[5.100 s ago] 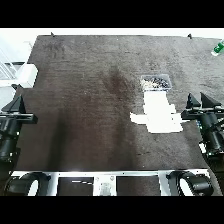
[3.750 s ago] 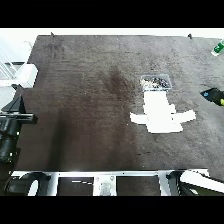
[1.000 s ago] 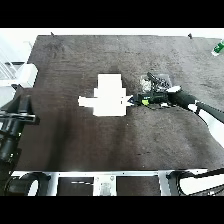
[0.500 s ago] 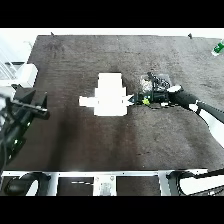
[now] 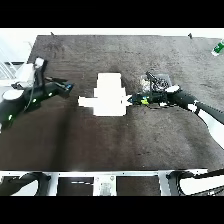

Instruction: Fold the box and place the chain.

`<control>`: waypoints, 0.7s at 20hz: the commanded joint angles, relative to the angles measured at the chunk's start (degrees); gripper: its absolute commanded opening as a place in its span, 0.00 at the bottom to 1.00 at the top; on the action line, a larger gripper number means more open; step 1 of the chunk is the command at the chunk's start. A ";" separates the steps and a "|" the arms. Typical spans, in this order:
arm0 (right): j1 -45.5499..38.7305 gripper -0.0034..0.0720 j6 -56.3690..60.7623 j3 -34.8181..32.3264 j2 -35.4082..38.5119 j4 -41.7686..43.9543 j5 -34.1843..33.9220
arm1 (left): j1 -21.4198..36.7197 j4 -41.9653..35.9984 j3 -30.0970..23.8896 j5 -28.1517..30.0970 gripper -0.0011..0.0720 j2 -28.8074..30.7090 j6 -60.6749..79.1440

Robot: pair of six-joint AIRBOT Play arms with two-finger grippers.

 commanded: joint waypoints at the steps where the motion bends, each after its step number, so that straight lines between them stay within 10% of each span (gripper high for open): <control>1: 0.17 0.06 -0.15 0.04 0.00 -0.50 -0.39 | 0.02 15.41 16.90 -17.20 0.60 -16.17 -17.07; 8: 0.22 0.06 -0.17 0.04 0.00 -1.11 -0.07 | 0.00 24.00 44.76 -37.27 0.60 -36.35 -36.44; 14: 0.90 0.06 -0.15 0.04 0.00 -1.57 -0.07 | -4.59 31.56 58.16 -40.37 0.60 -44.33 -44.39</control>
